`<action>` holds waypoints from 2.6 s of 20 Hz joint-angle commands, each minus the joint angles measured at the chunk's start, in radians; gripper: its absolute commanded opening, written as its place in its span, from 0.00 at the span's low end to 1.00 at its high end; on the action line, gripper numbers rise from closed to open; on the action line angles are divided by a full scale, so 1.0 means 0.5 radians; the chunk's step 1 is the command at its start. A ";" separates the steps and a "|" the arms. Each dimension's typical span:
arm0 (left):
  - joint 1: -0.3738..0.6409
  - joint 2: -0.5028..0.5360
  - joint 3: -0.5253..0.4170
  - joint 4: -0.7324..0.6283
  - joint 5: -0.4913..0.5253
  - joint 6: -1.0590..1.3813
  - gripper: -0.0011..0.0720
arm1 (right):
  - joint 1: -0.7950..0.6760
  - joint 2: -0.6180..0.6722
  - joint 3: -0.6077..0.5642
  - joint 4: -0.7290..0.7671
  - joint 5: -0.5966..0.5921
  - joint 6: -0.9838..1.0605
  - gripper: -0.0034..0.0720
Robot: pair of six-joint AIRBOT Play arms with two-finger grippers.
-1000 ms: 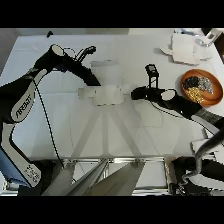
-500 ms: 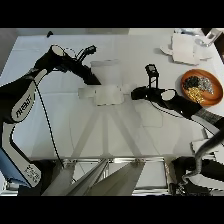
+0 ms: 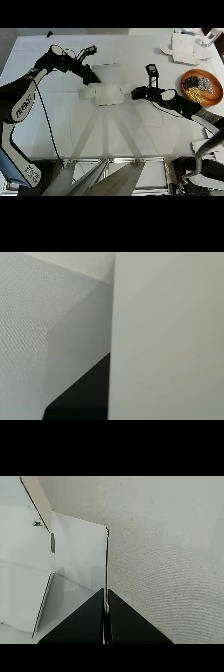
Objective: Fold the box and place the chain.
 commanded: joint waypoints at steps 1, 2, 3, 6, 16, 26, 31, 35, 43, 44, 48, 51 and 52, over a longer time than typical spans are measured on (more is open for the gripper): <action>0.002 -0.002 0.002 -0.002 0.004 0.027 0.03 | 0.002 -0.001 -0.001 0.001 0.008 0.001 0.06; 0.002 -0.001 0.002 -0.002 0.004 0.027 0.03 | 0.002 -0.001 -0.001 0.001 0.008 0.001 0.06; 0.002 -0.001 0.002 -0.002 0.003 0.026 0.03 | 0.002 -0.001 -0.001 0.001 0.008 0.001 0.06; 0.002 -0.001 0.002 -0.002 0.002 0.024 0.03 | 0.002 -0.001 -0.001 0.001 0.008 0.001 0.06; -0.002 -0.001 0.002 -0.002 0.004 0.025 0.03 | 0.002 -0.001 -0.001 0.001 0.008 0.001 0.06; -0.008 0.002 0.002 -0.018 0.002 -0.019 0.02 | 0.000 0.031 0.000 0.000 0.011 0.002 0.75; 0.000 0.095 0.002 0.002 -0.013 -0.117 0.02 | 0.000 0.328 0.000 -0.022 0.159 0.002 0.77; 0.018 0.343 0.002 0.139 -0.151 -0.119 0.02 | -0.002 0.758 0.000 -0.021 0.163 0.002 0.75; 0.237 0.900 -0.108 0.128 -0.475 -0.124 0.01 | -0.356 1.321 0.000 -0.021 0.234 0.005 0.75; 0.236 0.948 -0.178 0.126 -0.522 -0.124 0.01 | -0.407 1.326 0.000 -0.021 0.283 0.030 0.75; 0.178 1.104 -0.579 0.169 -0.407 -0.052 0.01 | -0.562 1.326 0.000 -0.139 0.517 0.204 0.75; 0.107 1.112 -0.838 0.156 0.028 0.169 0.01 | -0.568 1.324 0.000 -0.358 0.626 0.387 0.75; 0.083 1.096 -0.893 0.137 0.167 0.249 0.01 | -0.568 1.324 0.000 -0.409 0.652 0.428 0.75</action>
